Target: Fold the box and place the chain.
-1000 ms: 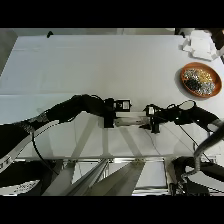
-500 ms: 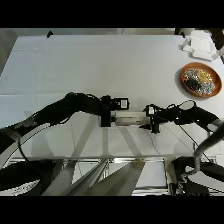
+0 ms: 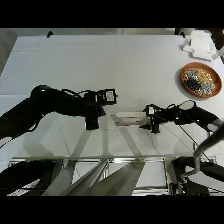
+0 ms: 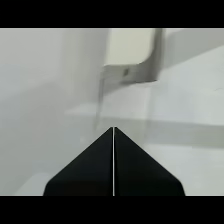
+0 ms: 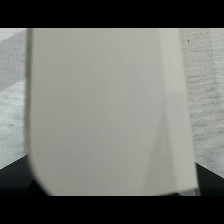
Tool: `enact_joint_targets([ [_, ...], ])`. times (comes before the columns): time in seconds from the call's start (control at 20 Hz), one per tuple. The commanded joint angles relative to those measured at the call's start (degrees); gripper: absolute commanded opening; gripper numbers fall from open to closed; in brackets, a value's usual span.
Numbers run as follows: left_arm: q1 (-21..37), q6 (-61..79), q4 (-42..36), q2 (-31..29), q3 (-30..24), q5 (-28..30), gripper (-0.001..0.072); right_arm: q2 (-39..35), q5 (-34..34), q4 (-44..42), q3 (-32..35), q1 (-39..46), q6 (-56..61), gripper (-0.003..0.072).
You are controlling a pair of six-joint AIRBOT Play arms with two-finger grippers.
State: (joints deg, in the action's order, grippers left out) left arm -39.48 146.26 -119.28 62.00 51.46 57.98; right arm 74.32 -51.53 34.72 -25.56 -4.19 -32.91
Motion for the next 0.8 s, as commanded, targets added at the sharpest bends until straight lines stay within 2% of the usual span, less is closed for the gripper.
enact_joint_targets([
  [0.0,-4.72,0.59,-11.76,-1.66,0.02,1.31,0.0005,-0.04,-0.09,-0.02,0.02,0.02,0.0,0.042],
  [0.15,-12.24,0.94,-13.64,1.84,0.0,-8.04,0.0005,-0.04,-0.11,-0.04,0.02,0.02,0.0,0.042],
  [0.3,-14.56,-0.59,-13.51,6.86,0.02,-20.13,0.0005,-0.04,-0.11,-0.02,0.02,0.02,0.0,0.042],
  [0.45,-11.89,-7.39,-13.27,11.69,0.02,-32.35,0.0003,-0.04,-0.09,-0.02,0.02,0.02,0.0,0.042],
  [0.55,-8.66,-12.55,-13.09,14.43,0.0,-38.36,0.0001,-0.04,-0.09,-0.02,0.02,0.02,0.0,0.042],
  [0.65,-5.42,-16.79,-13.11,16.61,0.02,-40.59,0.0001,-0.04,-0.09,-0.02,0.02,0.02,0.0,0.042],
  [0.75,-2.82,-19.96,-13.11,18.78,0.0,-40.13,0.0001,-0.04,-0.09,-0.02,0.02,0.02,0.0,0.042],
])
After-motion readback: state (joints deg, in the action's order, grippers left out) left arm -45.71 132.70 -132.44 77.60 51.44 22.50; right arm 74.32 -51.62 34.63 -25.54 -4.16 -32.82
